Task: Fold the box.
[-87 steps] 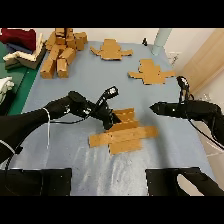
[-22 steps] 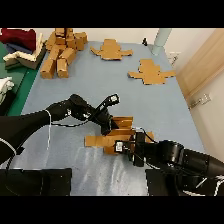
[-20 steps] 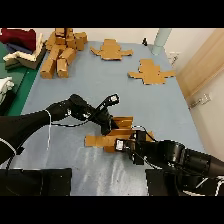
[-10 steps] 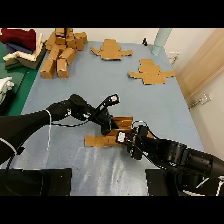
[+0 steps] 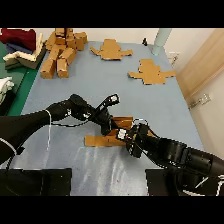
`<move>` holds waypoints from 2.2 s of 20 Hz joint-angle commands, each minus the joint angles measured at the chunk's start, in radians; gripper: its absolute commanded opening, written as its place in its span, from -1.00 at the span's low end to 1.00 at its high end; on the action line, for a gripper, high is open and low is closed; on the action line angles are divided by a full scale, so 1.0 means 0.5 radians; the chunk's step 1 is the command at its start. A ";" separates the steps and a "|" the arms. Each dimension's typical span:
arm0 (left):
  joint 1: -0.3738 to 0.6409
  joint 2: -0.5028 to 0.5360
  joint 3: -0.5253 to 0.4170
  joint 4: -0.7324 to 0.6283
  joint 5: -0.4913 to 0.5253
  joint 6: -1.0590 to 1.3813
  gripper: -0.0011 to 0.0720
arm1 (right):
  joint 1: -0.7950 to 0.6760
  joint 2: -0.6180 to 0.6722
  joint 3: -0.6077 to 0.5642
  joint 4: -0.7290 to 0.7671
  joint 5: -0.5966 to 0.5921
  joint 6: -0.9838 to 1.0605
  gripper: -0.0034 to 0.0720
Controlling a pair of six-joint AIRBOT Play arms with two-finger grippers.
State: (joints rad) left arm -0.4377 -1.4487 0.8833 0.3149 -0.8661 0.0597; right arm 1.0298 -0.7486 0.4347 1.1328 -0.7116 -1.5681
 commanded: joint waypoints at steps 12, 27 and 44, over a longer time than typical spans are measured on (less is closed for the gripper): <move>0.002 0.000 0.002 0.000 0.000 0.000 -0.93 | -1.112 0.035 0.012 1.841 -0.047 -2.383 0.99; 0.002 0.000 0.002 0.000 0.001 0.001 -0.93 | -1.307 -0.674 0.253 2.171 -0.404 -2.865 0.98; 0.002 0.000 0.002 0.001 0.002 0.000 -0.93 | -1.202 -0.636 0.206 2.110 -0.338 -2.814 0.97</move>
State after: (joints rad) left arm -0.4366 -1.4487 0.8837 0.3161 -0.8661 0.0597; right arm 0.4103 -1.0576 0.5415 2.1841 -0.8932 -2.9963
